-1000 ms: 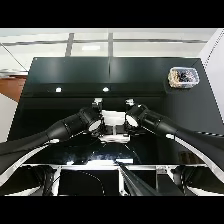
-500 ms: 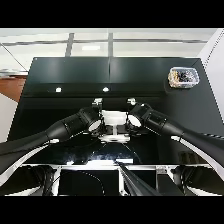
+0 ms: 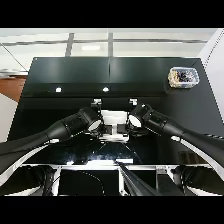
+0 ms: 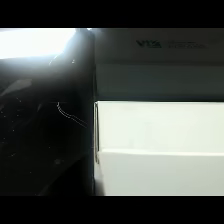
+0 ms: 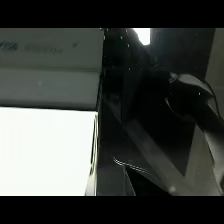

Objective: Fold the box and place the chain.

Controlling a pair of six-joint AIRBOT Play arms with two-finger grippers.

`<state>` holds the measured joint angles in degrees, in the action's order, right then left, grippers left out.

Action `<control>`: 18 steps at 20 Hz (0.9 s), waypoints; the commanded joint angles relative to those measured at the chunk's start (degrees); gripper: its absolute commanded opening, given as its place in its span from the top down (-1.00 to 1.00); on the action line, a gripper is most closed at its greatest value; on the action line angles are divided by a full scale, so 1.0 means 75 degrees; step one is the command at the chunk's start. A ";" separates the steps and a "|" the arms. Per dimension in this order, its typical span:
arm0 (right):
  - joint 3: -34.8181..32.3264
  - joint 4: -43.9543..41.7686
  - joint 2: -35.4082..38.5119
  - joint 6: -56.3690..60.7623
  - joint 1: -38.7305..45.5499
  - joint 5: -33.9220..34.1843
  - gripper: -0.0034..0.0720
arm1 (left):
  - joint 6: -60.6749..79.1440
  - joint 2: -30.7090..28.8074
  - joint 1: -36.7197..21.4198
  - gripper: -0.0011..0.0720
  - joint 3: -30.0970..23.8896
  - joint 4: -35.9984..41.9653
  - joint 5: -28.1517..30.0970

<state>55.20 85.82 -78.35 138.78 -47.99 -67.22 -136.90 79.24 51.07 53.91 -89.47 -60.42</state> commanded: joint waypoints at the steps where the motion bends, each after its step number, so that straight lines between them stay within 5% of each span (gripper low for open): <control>1: -0.0291 -0.0248 -0.0090 0.0312 0.0003 0.0367 0.14 | -0.0015 0.0003 -0.0006 0.89 0.0000 0.0023 0.0067; 4: -0.0411 -0.0294 -0.0090 0.0420 0.0006 0.0755 0.43 | -0.0012 0.0003 -0.0006 0.89 0.0000 0.0026 0.0085; 18: -0.0408 -0.0271 -0.0122 -0.0440 0.0289 0.0769 0.42 | -0.0012 0.0003 -0.0006 0.89 0.0000 0.0052 0.0085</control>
